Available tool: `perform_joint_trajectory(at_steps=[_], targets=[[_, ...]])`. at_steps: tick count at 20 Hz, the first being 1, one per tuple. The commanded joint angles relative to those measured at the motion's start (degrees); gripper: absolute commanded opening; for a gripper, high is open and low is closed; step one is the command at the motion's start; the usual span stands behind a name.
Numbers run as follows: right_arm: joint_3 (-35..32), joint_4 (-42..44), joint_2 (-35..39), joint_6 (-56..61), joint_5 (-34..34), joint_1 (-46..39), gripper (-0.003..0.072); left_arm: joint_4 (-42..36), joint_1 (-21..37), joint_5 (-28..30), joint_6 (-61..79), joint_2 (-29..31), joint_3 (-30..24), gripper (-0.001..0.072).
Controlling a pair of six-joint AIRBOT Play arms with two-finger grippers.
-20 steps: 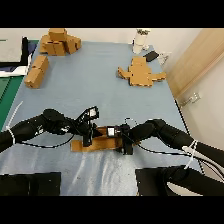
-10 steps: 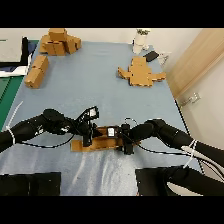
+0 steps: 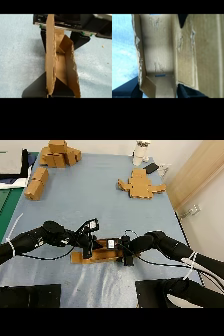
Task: Fold the box.
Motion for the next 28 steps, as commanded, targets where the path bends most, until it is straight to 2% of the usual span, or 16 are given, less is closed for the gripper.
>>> perform_joint_trajectory(at_steps=[1, 19, 22, 23, 24, 25, 27, 28], targets=[[0.0, 0.2, 0.0, 0.0, 0.0, 0.0, 0.0489, 0.0, 0.0, 0.0, 0.0, 0.0, 0.0, 0.0012], [0.0, 1.0, 0.0, 0.0, -0.4, 0.1, 0.0489, -0.9, -0.1, 0.0, -0.2, 0.0, 0.0, 0.0012], [0.0, 1.0, 0.0, 0.0, -0.4, 0.1, 0.0489, -0.9, 0.0, 0.0, -3.8, 0.0, 0.0, 0.0015], [0.0, 1.0, 0.0, 0.0, -0.3, 0.1, 0.0489, -0.8, 0.0, 0.1, -5.2, 0.0, 0.0, 0.0241], [0.0, 1.0, 0.0, 0.0, -0.3, 0.1, 0.0489, -0.8, 0.1, 0.7, -7.2, 0.0, 0.0, 0.0551], [0.0, 1.0, 0.0, 0.0, -0.4, 0.1, 0.0489, -0.6, 0.1, 1.5, -9.8, 0.0, 0.0, 0.0608], [0.0, 1.0, 0.0, 0.0, -0.4, 0.1, 0.0489, 2.2, 0.5, 1.5, -14.9, 0.9, 0.0, 0.0608], [0.0, 1.0, 0.0, 0.0, -0.4, 0.1, 0.0489, 6.1, 0.9, 1.0, -19.1, 2.0, 0.0, 0.0608]])
